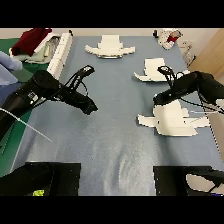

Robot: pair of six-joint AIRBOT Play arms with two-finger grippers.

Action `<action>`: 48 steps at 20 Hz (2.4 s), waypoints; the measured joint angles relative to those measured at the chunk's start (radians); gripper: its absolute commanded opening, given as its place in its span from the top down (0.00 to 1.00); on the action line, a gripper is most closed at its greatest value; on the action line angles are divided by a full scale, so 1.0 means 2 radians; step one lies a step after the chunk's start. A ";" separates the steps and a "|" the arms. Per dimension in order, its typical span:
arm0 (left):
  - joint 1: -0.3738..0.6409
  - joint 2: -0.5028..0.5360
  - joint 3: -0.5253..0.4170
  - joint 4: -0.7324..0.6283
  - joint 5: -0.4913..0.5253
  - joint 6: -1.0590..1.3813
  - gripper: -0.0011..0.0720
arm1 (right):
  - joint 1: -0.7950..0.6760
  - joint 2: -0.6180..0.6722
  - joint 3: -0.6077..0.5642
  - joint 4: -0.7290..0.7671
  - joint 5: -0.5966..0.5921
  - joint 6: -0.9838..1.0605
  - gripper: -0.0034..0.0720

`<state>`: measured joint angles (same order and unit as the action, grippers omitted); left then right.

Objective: Fold the box.

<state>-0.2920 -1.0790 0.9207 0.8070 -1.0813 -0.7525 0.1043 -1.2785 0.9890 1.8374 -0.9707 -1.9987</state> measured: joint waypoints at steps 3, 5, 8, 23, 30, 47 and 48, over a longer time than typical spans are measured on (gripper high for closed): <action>0.000 0.000 0.000 0.000 -0.001 0.000 0.96 | 0.000 0.000 0.000 0.000 0.000 0.000 0.95; 0.000 0.000 0.000 0.000 0.000 0.000 0.96 | 0.000 0.000 0.000 0.000 0.000 0.000 0.95; 0.000 0.000 0.000 0.000 0.000 0.000 0.96 | 0.000 0.000 0.000 0.000 0.000 0.000 0.95; -0.001 0.000 0.000 -0.043 0.024 0.000 0.96 | 0.001 0.000 0.000 0.072 -0.004 0.011 0.95; -0.001 -0.001 0.000 -0.092 0.060 -0.041 0.96 | -0.017 0.000 0.025 0.116 -0.012 0.180 0.58; -0.001 -0.003 0.000 -0.090 0.049 -0.197 0.34 | -0.430 -0.106 0.159 -0.032 -0.239 0.092 0.39; -0.001 -0.003 0.000 -0.089 0.045 -0.197 0.34 | -0.436 -0.119 0.159 -0.021 -0.248 0.074 0.39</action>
<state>-0.2932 -1.0843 0.9207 0.6281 -0.9916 -1.1469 -0.7681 -1.5166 1.3079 1.7954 -1.4673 -1.8503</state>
